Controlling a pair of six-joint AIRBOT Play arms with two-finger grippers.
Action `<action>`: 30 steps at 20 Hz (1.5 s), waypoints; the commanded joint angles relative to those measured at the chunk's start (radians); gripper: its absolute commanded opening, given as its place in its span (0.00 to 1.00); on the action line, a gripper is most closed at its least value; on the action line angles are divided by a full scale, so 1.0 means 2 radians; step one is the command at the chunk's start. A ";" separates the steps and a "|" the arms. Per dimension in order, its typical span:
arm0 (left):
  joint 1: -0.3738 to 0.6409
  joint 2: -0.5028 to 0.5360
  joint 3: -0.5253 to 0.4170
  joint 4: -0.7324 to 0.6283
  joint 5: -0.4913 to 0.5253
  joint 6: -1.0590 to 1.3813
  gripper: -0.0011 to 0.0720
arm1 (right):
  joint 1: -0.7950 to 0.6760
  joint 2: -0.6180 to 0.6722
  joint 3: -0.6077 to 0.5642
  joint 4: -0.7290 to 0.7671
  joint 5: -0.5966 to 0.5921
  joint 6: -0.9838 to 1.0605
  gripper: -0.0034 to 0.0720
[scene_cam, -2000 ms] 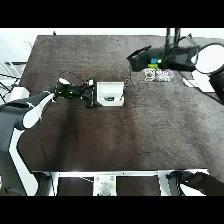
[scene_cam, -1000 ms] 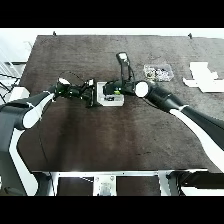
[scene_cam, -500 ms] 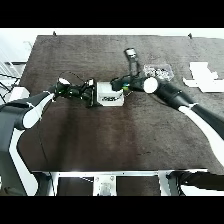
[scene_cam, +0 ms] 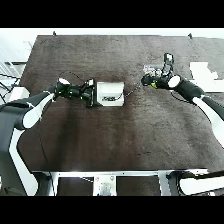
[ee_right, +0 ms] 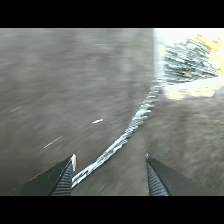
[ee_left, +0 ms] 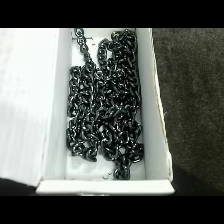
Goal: Fold the box and place the chain.
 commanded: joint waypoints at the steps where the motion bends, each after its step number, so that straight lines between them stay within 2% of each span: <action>1: 0.000 0.000 0.000 0.000 0.000 0.000 0.72 | -0.015 -0.080 0.046 0.032 -0.027 0.002 0.76; 4: 0.000 0.000 0.000 0.000 0.000 0.000 0.72 | -0.015 -0.126 0.097 0.036 -0.025 0.002 0.75; 5: 0.000 0.000 0.000 0.000 0.000 0.000 0.72 | -0.015 -0.136 0.111 0.037 -0.020 0.002 0.68; 6: 0.000 0.000 0.000 0.000 0.000 0.000 0.72 | -0.015 -0.142 0.123 0.038 -0.011 0.002 0.53; 8: 0.000 0.000 0.000 0.000 0.000 0.000 0.72 | -0.015 -0.145 0.135 0.036 -0.006 -0.003 0.46; 11: 0.000 0.000 0.000 0.000 0.000 0.000 0.72 | -0.015 -0.143 0.146 0.036 0.000 -0.015 0.06; 14: 0.000 0.000 0.000 0.000 0.000 0.000 0.72 | -0.012 -0.093 0.147 0.036 0.038 -0.044 0.06; 18: 0.000 0.000 0.000 0.000 0.000 0.000 0.72 | 0.013 0.053 0.147 0.032 0.090 -0.094 0.06; 20: 0.000 0.000 0.000 0.000 0.000 0.000 0.72 | 0.030 0.119 0.147 0.006 0.104 -0.097 0.06; 23: 0.000 0.000 0.000 0.000 0.000 0.000 0.72 | 0.054 0.186 0.147 -0.017 0.131 -0.097 0.06; 26: 0.000 0.000 0.000 0.000 0.000 0.000 0.72 | 0.079 0.220 0.147 -0.025 0.155 -0.097 0.06; 30: 0.000 0.000 0.000 0.000 0.000 0.000 0.72 | 0.110 0.226 0.147 -0.026 0.172 -0.097 0.06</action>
